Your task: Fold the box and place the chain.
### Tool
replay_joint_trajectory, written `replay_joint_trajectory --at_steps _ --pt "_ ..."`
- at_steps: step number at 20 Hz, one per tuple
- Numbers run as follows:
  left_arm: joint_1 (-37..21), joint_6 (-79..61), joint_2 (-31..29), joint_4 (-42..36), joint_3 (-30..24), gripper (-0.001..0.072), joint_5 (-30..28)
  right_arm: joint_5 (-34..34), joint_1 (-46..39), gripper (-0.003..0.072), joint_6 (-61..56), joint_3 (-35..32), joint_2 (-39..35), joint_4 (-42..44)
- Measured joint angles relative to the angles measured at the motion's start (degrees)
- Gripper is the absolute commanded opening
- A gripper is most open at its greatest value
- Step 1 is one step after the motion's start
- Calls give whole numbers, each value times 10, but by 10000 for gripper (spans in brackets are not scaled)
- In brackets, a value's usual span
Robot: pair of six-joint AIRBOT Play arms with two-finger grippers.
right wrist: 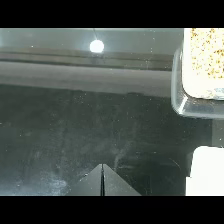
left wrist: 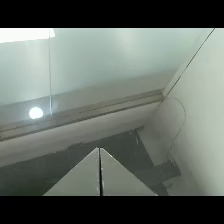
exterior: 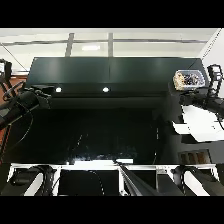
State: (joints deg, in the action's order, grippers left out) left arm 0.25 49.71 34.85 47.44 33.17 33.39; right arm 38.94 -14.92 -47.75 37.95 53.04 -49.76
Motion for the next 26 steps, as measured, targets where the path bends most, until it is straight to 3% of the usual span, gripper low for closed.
replay_joint_trajectory --at_steps 13,19,20,21,22,23,24,26 --pt "0 0 0 -5 0 27 0 0 0 13 0 0 0 1" --pt "2 0 27 -64 0 28 -47 -19 0 12 -2 0 2 49" --pt "2 0 38 -71 0 82 -54 -27 0 13 -2 -1 4 63" --pt "3 0 52 -79 0 388 -59 -39 0 14 -2 -1 7 75" --pt "4 8 69 -89 0 720 -61 -52 0 67 -2 -1 11 79" --pt "5 22 87 -100 2 716 -62 -63 0 553 -2 -1 17 80" --pt "6 37 105 -109 4 717 -61 -74 0 720 -2 -1 25 78" --pt "10 47 145 -116 17 717 -41 -78 -2 720 -2 2 41 58"
